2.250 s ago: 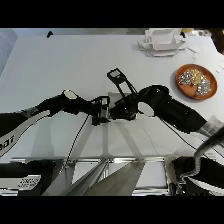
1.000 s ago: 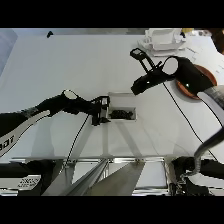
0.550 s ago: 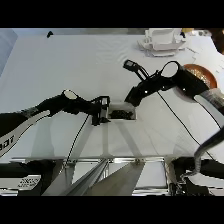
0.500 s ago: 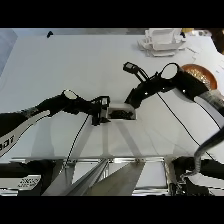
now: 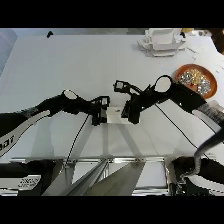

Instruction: Fold the box and place the chain.

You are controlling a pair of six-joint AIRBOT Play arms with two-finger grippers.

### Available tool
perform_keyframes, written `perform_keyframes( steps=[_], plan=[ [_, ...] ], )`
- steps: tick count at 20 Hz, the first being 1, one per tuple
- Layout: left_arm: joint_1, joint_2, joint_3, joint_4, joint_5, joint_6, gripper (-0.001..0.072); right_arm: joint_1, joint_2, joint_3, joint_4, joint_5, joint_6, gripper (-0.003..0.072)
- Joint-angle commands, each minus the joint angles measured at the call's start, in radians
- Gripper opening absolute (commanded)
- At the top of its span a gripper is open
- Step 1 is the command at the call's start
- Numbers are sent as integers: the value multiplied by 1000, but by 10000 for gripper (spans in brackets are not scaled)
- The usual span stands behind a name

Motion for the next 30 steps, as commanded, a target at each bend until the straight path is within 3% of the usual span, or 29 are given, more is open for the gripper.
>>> perform_keyframes(
  steps=[1,2,7,9,25,28,30],
  plan=[
    [0,0,0,0,0,0,71,40,6,-5,-37,-33,-10,192],
    [0,0,0,0,0,0,71,43,6,-5,-37,-45,-4,234],
    [0,0,0,0,0,0,71,44,16,-5,-29,-135,15,258],
    [0,0,0,0,0,0,71,44,17,-5,-31,-165,13,320],
    [0,0,0,0,0,0,71,90,17,-5,-129,-182,-76,317],
    [0,0,0,0,0,0,71,90,17,-5,-147,-224,-75,286],
    [0,0,0,0,0,0,71,90,17,-5,-147,-242,-74,221]
  ],
)
